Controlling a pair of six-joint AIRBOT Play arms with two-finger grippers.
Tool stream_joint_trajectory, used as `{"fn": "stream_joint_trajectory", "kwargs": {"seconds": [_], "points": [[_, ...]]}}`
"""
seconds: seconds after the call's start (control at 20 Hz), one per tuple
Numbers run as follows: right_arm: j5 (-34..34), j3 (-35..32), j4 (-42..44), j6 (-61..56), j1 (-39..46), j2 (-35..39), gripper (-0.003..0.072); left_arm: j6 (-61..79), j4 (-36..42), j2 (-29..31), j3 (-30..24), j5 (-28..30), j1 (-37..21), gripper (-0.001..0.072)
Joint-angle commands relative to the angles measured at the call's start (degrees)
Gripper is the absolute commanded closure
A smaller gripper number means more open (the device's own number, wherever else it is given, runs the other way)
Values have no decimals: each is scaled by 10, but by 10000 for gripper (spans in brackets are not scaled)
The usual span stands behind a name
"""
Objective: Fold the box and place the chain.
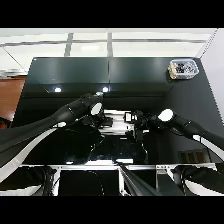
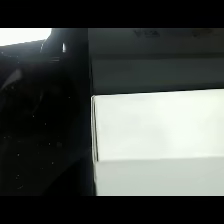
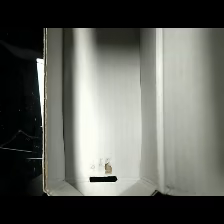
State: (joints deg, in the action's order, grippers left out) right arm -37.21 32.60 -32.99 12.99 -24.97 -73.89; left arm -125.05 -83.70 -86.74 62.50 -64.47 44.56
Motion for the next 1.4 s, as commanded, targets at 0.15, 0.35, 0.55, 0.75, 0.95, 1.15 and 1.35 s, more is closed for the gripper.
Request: {"fn": "stream_joint_trajectory", "kwargs": {"seconds": [0.15,0.35,0.55,0.75,0.95,1.15,1.35], "points": [[0,0,0,1,0,0,492,3,2,0,0,10,0,681],[0,0,-1,1,0,0,493,3,2,0,0,11,0,681],[3,4,-4,-68,1,4,-34,3,2,0,1,8,0,683],[-44,10,-99,-127,19,67,-34,3,2,0,1,0,0,682],[-76,10,-119,-142,33,80,-34,3,2,0,1,-2,0,683],[-79,10,-101,-140,33,80,144,3,2,0,1,-2,0,682],[-82,10,-75,-140,20,75,310,3,2,0,1,-2,0,682]]}}
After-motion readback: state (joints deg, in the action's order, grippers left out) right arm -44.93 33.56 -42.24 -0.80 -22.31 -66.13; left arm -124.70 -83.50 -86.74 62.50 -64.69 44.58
